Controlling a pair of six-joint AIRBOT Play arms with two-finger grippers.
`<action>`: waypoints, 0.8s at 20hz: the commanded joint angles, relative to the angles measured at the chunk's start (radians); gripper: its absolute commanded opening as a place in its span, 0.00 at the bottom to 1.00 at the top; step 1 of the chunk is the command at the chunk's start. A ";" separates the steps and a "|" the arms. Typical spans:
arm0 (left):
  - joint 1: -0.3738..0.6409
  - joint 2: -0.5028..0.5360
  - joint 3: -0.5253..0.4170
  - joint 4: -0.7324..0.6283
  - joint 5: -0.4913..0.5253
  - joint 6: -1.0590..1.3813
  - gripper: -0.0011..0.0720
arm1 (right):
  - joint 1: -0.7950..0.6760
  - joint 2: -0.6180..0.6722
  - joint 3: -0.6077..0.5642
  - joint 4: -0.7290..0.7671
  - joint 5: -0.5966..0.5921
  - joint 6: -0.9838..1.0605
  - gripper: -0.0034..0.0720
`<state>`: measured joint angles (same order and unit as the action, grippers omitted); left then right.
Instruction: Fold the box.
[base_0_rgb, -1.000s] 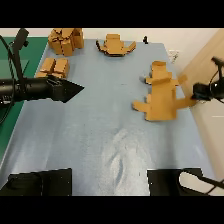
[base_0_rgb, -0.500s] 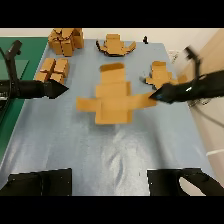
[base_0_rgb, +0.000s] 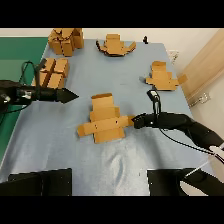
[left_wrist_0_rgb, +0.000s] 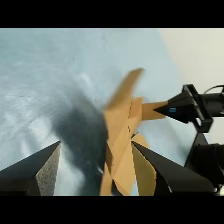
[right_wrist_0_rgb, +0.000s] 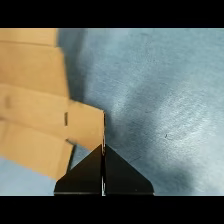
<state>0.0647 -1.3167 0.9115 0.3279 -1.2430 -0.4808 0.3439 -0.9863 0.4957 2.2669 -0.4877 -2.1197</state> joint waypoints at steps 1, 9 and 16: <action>-0.056 -0.159 0.034 -0.084 -0.029 0.156 0.90 | 0.032 -0.066 -0.029 0.001 0.113 -0.072 0.05; -0.165 -0.275 0.129 -0.055 -0.096 0.172 0.90 | 0.032 -0.066 0.008 0.006 0.121 -0.007 0.05; -0.176 -0.306 0.129 0.048 -0.007 0.028 0.90 | 0.032 -0.066 0.008 0.008 0.120 0.023 0.05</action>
<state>-0.1085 -1.6070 1.0389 0.3649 -1.2739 -0.4118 0.3752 -1.0515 0.5022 2.2704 -0.3706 -2.1094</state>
